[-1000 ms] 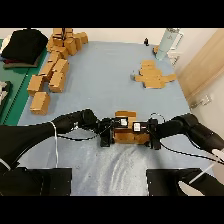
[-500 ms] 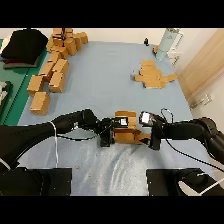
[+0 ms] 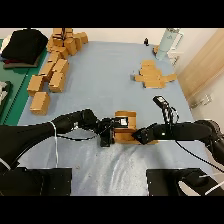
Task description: Fold the box.
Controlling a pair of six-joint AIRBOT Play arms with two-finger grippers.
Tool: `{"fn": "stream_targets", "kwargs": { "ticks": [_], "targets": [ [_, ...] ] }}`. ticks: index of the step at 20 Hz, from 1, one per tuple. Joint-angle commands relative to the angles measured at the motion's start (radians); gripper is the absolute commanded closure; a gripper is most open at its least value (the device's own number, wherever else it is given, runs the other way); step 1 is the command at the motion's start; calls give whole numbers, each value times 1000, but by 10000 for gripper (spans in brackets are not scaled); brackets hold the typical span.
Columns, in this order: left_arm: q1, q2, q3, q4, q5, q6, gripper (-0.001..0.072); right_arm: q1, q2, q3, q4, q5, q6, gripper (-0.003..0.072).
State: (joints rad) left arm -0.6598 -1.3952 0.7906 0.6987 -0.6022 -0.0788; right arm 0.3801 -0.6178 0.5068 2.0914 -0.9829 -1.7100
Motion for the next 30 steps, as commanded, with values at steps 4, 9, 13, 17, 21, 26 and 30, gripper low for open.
{"fn": "stream_targets", "kwargs": {
  "ticks": [4, 9, 13, 17, 21, 26, 30],
  "targets": [
    [2, 5, 0, 3, -39, -2, 298, 0, 2, 1, 55, 2, 214, -14],
    [54, 83, -6, 19, -107, -55, 298, 1, 1, 1, 62, 2, 271, -14],
    [118, 101, -40, 23, -103, -69, 298, 1, 1, 1, 63, 3, 290, -13],
    [93, 93, -85, 23, -35, -48, 298, 1, 1, 1, 64, 5, 290, -13],
    [50, 92, -101, 20, -33, -14, 298, 1, 0, 1, 64, 6, 289, -13],
    [36, 92, -101, 19, -31, 10, 298, 1, 0, 1, 64, 8, 290, -14],
    [36, 92, -101, 20, -28, 11, 298, 2, 0, 1, 72, 13, 290, -13]
  ]
}}
